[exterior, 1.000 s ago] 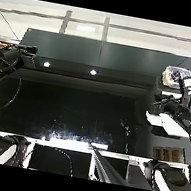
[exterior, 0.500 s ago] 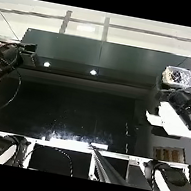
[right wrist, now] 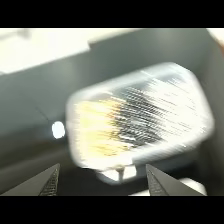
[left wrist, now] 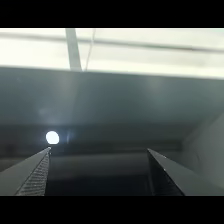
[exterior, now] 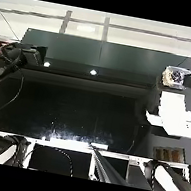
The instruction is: Fold the box and place the chain.
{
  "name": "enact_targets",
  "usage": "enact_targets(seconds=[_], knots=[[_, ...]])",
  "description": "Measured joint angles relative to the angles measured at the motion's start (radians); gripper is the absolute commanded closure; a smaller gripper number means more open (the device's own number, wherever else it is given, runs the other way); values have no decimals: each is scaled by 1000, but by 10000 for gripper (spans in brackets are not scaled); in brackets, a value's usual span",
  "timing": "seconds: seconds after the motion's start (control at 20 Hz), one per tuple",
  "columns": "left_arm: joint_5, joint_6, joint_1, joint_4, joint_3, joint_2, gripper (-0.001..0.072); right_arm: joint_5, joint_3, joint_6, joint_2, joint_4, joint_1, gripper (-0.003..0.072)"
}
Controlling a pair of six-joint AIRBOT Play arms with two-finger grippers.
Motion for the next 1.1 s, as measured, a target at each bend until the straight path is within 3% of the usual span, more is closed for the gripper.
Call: enact_targets(seconds=[0.25,0.4,0.65,0.7,0.95,1.0,1.05,1.1], knots=[[-83,0,0,-10,0,-9,0,492,348,292,-290,-389,-306,44],[-109,0,-8,-13,0,-13,0,633,425,304,-371,-510,-443,45],[-125,0,-38,-20,0,-16,1,728,462,33,-468,-448,-534,51],[-126,0,-45,-29,0,-16,2,758,463,-23,-494,-434,-540,197],[-126,0,-63,-74,0,-16,2,879,472,-183,-573,-346,-554,204],[-126,0,-64,-78,0,-17,2,892,473,-198,-579,-334,-555,388],[-126,0,-66,-82,0,-16,2,905,475,-209,-583,-320,-555,621],[-126,0,-66,-85,0,-16,2,918,475,-217,-586,-307,-556,684]])
